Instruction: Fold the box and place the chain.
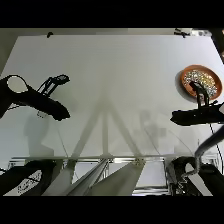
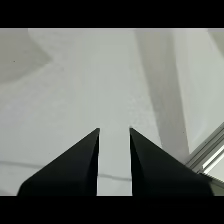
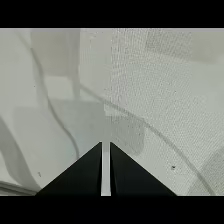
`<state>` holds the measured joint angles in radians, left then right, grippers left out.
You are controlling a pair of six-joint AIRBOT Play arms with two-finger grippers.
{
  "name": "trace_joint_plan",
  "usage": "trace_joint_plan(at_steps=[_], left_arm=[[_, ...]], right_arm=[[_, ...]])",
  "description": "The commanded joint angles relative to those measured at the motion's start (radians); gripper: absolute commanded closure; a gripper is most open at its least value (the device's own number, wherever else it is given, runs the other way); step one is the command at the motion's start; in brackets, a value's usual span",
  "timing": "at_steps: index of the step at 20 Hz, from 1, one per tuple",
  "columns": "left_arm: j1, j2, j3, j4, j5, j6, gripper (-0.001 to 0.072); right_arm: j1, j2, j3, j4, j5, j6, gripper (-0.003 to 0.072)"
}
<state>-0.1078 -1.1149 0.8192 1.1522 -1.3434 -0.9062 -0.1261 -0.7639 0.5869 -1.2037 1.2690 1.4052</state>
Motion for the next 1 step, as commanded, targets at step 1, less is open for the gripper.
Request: trace_joint_plan(at_steps=[1], left_arm=[[-0.001,-0.001,0.0,0.0,0.0,0.0,0.0496]], right_arm=[[0.0,-0.001,0.001,0.0,0.0,0.0,0.0637]])
